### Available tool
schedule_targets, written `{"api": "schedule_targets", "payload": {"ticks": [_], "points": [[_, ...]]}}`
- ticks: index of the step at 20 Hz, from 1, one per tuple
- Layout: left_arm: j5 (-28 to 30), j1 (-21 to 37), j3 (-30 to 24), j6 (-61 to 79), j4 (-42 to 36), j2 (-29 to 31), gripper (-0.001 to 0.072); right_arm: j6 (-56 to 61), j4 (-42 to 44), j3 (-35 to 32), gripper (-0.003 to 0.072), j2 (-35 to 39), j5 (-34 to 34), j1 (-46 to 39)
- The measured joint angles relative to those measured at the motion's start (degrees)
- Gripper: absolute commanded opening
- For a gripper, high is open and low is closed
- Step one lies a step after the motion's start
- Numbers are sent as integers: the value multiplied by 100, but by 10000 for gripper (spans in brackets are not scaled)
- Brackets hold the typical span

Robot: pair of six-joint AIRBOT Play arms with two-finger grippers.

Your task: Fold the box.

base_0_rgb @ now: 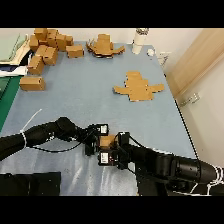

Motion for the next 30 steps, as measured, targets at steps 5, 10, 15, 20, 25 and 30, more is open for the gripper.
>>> {"api": "schedule_targets", "payload": {"ticks": [5,10,15,20,25,30], "points": [[0,0,0,0,-2,0,471,0,256,0,161,-70,7,0],[0,0,0,0,-4,0,471,424,448,208,4,96,-221,-11],[0,0,0,-2,-4,0,472,1873,490,595,4,688,-737,-734],[0,0,0,-2,-4,0,472,2090,1554,691,3,743,-894,-2861],[0,0,0,-2,-4,0,472,-232,5171,789,3,-439,-1012,-5178],[0,0,0,-2,-4,0,472,-2411,8011,1600,3,-2293,-2315,-6463]]}}
